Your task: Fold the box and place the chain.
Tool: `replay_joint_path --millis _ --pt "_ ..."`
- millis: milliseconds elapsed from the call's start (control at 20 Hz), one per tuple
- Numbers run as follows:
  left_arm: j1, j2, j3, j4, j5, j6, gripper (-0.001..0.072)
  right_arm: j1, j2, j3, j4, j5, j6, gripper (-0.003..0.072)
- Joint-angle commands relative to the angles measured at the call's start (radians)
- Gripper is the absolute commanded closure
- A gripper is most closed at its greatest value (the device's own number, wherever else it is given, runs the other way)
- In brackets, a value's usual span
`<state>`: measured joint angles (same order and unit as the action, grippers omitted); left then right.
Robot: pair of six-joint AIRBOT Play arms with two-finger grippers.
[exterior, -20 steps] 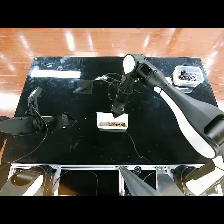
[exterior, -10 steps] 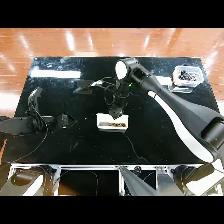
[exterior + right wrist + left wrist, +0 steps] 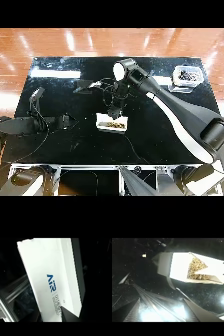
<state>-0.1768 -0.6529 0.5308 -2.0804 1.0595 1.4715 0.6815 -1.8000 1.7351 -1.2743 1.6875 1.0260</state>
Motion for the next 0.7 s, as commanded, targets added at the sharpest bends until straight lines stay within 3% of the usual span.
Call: replay_joint_path --millis 0,100,150,450,550,650 --pt "-0.001 -0.001 0.0 0.001 -0.002 0.001 0.0079 0.004 0.0 0.0 0.005 0.016 0.023 0.0258" --pt "-0.001 -0.001 0.0 0.001 -0.002 0.001 0.0079 0.009 0.002 0.0 0.002 0.013 0.029 0.0273" --pt "-0.001 -0.001 0.0 0.001 -0.002 0.001 0.0079 0.01 0.002 0.0 0.003 0.014 0.029 0.0321" --pt "-0.001 -0.001 0.0 0.003 -0.006 0.002 0.0079 0.012 0.028 0.001 0.006 0.017 0.024 0.0319" --pt "-0.001 -0.001 0.0 0.003 -0.019 0.002 0.0079 0.011 0.041 0.001 0.006 0.017 0.015 0.0383" --pt "-0.001 -0.001 0.0 0.003 -0.025 0.002 0.0079 0.011 0.042 0.0 0.005 0.01 0.013 0.0384"
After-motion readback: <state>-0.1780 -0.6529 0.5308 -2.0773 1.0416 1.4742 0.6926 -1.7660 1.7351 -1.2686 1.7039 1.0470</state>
